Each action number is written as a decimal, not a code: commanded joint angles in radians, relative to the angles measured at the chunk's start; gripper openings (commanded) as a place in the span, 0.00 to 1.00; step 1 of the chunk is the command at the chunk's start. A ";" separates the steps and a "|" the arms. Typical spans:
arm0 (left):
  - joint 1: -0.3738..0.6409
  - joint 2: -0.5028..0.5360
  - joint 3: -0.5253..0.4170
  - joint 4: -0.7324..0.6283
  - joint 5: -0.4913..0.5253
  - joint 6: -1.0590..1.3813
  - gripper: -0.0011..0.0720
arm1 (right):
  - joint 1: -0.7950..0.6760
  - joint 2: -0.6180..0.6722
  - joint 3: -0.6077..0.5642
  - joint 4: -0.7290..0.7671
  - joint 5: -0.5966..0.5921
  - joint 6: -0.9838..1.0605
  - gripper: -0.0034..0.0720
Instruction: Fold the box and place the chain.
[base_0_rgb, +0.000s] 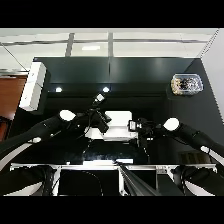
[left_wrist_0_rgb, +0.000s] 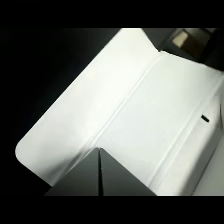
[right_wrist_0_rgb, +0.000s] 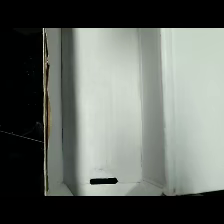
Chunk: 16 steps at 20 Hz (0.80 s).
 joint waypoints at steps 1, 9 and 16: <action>0.050 -0.024 0.037 0.262 -0.134 -0.171 0.05 | 0.000 0.000 0.000 0.001 0.000 0.001 0.45; 0.245 0.190 0.071 0.402 -0.280 -0.176 0.05 | 0.000 0.000 0.000 0.001 0.000 0.001 0.46; 0.253 0.305 -0.066 0.403 -0.436 0.000 0.99 | 0.000 0.000 0.000 0.001 0.000 0.001 0.46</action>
